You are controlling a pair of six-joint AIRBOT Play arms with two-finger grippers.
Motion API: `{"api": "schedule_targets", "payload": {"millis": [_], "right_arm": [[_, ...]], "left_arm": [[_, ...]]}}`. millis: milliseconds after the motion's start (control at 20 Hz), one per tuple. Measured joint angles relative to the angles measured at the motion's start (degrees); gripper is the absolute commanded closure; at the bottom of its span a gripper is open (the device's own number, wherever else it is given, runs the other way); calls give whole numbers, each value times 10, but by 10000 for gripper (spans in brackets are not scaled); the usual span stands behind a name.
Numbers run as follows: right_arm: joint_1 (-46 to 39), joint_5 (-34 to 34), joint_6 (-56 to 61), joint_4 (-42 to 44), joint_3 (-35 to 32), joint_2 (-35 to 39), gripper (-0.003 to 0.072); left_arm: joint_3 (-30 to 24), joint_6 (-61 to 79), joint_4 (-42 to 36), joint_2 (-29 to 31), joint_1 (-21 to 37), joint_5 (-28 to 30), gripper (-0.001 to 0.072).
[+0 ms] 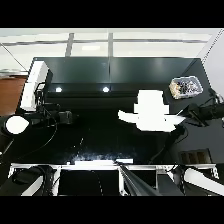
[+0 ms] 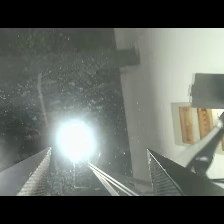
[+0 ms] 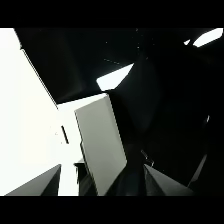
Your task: Fold the box and place the chain.
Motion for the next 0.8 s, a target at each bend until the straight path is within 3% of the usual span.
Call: {"api": "schedule_targets", "payload": {"millis": [100, 150, 350, 450, 650, 750, 800], "right_arm": [[12, -8, -9, 3, 9, -23, 226], [19, -13, -12, 4, 15, -32, 292], [41, -30, -16, -11, 39, -53, 292], [47, -30, -14, -26, 45, -59, 368], [54, -22, -12, -42, 49, -74, 391], [55, -17, -12, -45, 50, -79, 610], [56, -15, -12, -46, 50, -81, 665]], "left_arm": [[0, 3, -2, 0, 0, -5, 11], [0, 3, -2, 0, 0, -8, 11], [0, 4, -2, 0, 0, -15, 11], [0, 5, -3, 0, 0, -15, 11], [0, 5, -3, 0, 0, -16, 11], [0, 5, -3, 0, 0, -16, 11], [0, 5, -3, 0, 0, -16, 11]]}}
